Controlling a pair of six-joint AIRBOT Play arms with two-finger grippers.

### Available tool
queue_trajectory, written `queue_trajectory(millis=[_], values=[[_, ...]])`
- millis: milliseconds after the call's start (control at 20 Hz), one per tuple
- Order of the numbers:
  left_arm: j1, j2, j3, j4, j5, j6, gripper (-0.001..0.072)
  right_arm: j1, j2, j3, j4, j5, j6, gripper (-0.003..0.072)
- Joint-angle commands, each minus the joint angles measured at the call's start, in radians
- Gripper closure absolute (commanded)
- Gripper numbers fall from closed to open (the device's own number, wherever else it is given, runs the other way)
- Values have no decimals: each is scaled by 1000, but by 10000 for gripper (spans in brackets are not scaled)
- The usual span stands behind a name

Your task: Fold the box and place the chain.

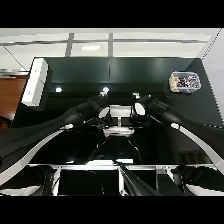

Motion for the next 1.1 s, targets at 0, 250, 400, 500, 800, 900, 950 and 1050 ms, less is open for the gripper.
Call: queue_trajectory(millis=[0, 250, 400, 500, 800, 900, 950, 1050], values=[[1, 0, 1, -2, 2, -2, 680, -1, 7, 4, 8, 4, -17, 297], [2, 0, 1, -2, 0, -2, 680, -1, 122, 16, -5, 96, -171, 301], [2, 0, 1, -2, 0, -2, 680, -6, 287, 16, -103, 115, -193, 301], [2, 0, 1, -2, 0, -2, 680, -32, 402, 16, -210, 115, -193, 301], [2, 0, 1, -1, 1, -2, 680, -211, 491, -32, -743, -33, -191, 301], [2, 0, 1, -2, 1, -2, 680, -351, 465, -97, -732, -214, -153, 117], [2, 0, 1, -1, 1, -2, 680, -434, 431, -119, -691, -282, -147, -26], [2, 0, 1, -2, 9, -2, 680, -585, 321, -119, -563, -356, -148, -26]])
